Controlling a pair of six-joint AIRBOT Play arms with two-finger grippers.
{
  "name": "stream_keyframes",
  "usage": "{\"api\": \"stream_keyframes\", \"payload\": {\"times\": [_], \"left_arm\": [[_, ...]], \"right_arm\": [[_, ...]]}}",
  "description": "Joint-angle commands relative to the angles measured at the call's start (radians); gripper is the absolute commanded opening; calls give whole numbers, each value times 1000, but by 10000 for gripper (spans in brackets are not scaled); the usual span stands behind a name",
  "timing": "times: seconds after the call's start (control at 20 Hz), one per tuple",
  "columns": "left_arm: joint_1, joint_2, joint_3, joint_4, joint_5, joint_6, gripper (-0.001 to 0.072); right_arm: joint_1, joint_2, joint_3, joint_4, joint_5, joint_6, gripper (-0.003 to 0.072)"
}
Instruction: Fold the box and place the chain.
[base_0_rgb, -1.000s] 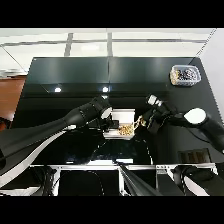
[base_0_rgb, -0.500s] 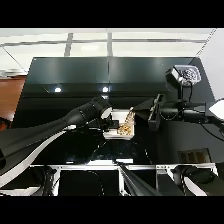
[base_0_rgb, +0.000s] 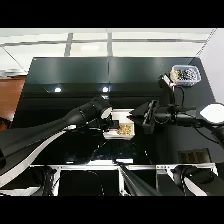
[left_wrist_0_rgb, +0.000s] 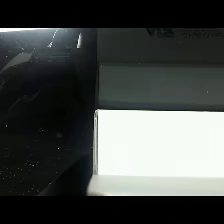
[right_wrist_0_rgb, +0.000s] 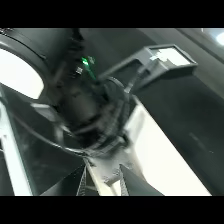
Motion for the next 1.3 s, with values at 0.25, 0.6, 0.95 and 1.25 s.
{"api": "stream_keyframes", "payload": {"times": [0.25,0.6,0.95,1.25], "left_arm": [[0,0,1,8,11,2,33],[-1,31,2,7,21,-6,136],[-3,241,-27,192,-17,53,507],[238,582,-371,116,108,95,504]], "right_arm": [[-231,1,2,-49,156,1,249],[-296,0,2,-108,335,3,249],[-296,0,2,-108,323,3,248],[-296,0,2,-108,300,3,249]]}}
